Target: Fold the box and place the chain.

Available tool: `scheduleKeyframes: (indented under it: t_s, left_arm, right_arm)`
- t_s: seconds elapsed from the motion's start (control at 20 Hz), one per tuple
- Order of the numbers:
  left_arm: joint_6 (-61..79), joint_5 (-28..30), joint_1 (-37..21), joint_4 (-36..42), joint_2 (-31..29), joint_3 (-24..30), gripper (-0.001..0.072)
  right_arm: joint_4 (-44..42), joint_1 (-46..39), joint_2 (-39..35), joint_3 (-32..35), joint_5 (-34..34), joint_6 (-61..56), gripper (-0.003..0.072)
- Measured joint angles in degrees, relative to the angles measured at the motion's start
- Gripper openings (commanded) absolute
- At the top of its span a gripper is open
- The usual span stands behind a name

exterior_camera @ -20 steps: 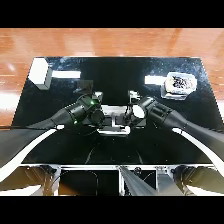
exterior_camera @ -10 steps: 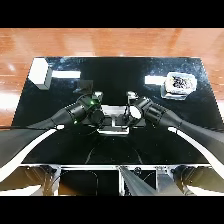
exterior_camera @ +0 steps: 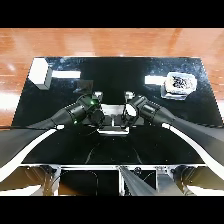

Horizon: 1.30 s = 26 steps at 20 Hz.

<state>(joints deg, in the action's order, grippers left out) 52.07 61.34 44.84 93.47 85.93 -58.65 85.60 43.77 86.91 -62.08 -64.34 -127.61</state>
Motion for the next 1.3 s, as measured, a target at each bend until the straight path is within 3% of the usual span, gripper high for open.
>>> scheduleKeyframes:
  t_s: [0.4,0.45,0.5,0.8,0.85,0.9,1.3]
  left_arm:
    - [0.0,0.04,0.0,0.0,0.0,0.0,0.0021]
    - [0.0,0.04,0.0,0.0,0.0,0.0,0.0021]
    - [0.0,0.04,0.0,0.0,0.0,0.0,0.0021]
    - [-0.11,0.09,0.0,0.0,0.0,0.0,0.0021]
    - [-0.07,0.09,0.0,0.0,0.0,0.0,0.0021]
    - [-0.02,0.09,0.0,0.0,0.0,0.0,0.0021]
    - [0.07,0.09,0.0,0.0,0.0,0.0,0.0021]
  right_arm:
    - [0.46,0.02,0.5,-0.26,-0.5,1.2,0.0228]
    - [0.46,0.02,0.52,-0.28,-0.46,1.25,0.0208]
    - [0.48,0.02,0.52,-0.28,-0.42,1.4,0.004]
    - [0.7,0.07,0.57,-0.26,-0.22,2.36,0.0026]
    - [0.61,0.07,0.57,-0.26,-0.15,2.49,0.0132]
    - [0.46,0.07,0.57,-0.26,0.09,2.78,0.0287]
    - [1.64,-0.46,-0.59,-0.98,-1.16,2.91,0.031]
